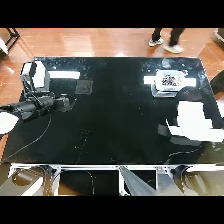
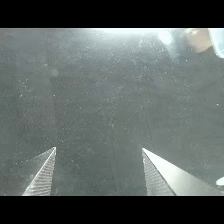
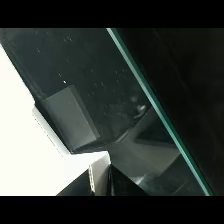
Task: Fold the box and place the chain.
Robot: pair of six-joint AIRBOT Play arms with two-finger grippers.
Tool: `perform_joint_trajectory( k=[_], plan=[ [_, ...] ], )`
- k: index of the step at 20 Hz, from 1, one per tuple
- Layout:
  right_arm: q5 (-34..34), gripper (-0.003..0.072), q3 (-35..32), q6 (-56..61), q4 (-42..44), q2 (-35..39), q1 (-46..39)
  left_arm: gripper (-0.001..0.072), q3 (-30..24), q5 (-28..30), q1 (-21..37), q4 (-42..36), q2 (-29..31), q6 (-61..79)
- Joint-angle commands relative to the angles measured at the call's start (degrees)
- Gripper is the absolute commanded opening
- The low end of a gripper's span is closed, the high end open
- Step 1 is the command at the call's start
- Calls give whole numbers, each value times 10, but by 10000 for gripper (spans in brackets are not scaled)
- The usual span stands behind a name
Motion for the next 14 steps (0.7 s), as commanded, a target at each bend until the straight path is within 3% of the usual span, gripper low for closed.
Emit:
perform_joint_trajectory(
  k=[1, 9, 14],
  plan=[
    [-13, 18, 1, -19, -2, 0, 0, 631, 0, 0, 0, 0, 0, 0],
    [-67, 18, -1, -28, 134, 2, 13, 631, 0, 0, 0, -3, 0, 0],
    [-40, 18, -71, -18, 180, 58, 79, 631, 0, 0, 0, -6, 0, 0]
  ],
)
